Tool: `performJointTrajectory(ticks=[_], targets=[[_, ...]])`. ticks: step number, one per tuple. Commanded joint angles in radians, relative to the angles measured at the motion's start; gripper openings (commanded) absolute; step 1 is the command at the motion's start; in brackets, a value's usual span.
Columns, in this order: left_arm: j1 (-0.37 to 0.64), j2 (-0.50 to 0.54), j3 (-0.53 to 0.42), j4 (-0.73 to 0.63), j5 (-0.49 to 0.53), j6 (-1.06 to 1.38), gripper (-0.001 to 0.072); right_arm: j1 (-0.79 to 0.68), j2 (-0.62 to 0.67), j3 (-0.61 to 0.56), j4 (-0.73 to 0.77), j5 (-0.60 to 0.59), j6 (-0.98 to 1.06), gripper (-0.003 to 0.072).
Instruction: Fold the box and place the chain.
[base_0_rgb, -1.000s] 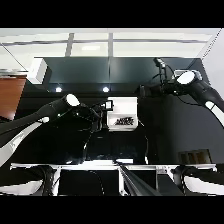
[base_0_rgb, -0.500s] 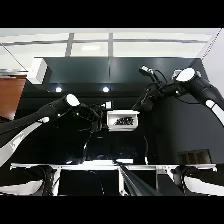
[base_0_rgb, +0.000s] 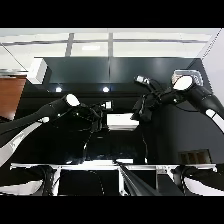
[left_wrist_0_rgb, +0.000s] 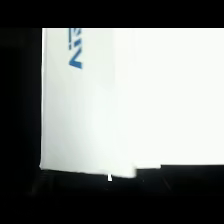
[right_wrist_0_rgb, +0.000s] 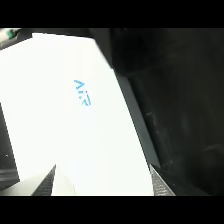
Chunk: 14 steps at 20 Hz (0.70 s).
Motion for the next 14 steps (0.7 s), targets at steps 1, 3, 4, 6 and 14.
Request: performJointTrajectory(ticks=[1, 3, 4, 6, 14], targets=[[-0.001, 0.0, 0.0, 0.0, 0.0, 0.001, 0.0397, 0.051, 0.003, -0.023, -0.017, -0.052, -0.088, 0.0701], [-0.001, 0.0, 0.0, 0.0, 0.001, 0.001, 0.0397, 0.069, 0.003, -0.019, -0.05, -0.049, -0.098, 0.0701], [-0.001, 0.0, 0.0, 0.0, 0.0, 0.001, 0.0397, 0.076, 0.003, -0.019, -0.064, -0.047, -0.098, 0.0701], [-0.001, 0.0, 0.0, 0.0, 0.0, 0.001, 0.0397, 0.091, 0.003, -0.019, -0.076, -0.044, -0.098, 0.0701], [-0.001, 0.0, 0.0, 0.0, 0.0, 0.001, 0.0397, 0.131, 0.004, -0.019, -0.119, -0.084, -0.082, 0.07]])
